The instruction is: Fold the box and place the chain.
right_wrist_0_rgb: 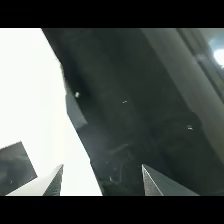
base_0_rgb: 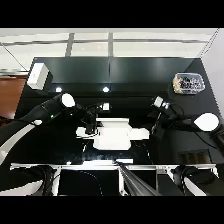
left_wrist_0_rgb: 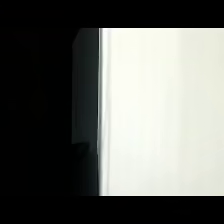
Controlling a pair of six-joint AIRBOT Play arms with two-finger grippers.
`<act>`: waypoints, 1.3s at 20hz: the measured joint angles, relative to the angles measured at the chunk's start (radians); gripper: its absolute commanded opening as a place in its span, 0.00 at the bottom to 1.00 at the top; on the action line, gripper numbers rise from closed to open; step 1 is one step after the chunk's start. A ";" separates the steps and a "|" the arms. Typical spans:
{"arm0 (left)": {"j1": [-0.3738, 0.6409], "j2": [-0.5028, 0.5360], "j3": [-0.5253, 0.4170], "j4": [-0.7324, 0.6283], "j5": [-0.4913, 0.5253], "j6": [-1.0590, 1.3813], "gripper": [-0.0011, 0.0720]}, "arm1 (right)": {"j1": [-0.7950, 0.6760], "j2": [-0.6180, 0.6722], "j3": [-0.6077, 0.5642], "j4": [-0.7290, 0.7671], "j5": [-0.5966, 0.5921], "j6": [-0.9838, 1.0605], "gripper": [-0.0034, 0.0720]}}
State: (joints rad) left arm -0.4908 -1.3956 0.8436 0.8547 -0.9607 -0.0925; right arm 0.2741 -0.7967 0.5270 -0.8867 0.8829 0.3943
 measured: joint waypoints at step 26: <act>-0.002 -0.014 0.000 -0.007 0.010 0.010 0.05 | 0.398 -0.208 -0.095 0.102 -0.230 -0.256 0.93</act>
State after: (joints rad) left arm -0.4923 -1.4097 0.8440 0.8478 -0.9508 -0.0822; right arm 0.6724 -1.0046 0.4320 -0.7845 0.6529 0.1383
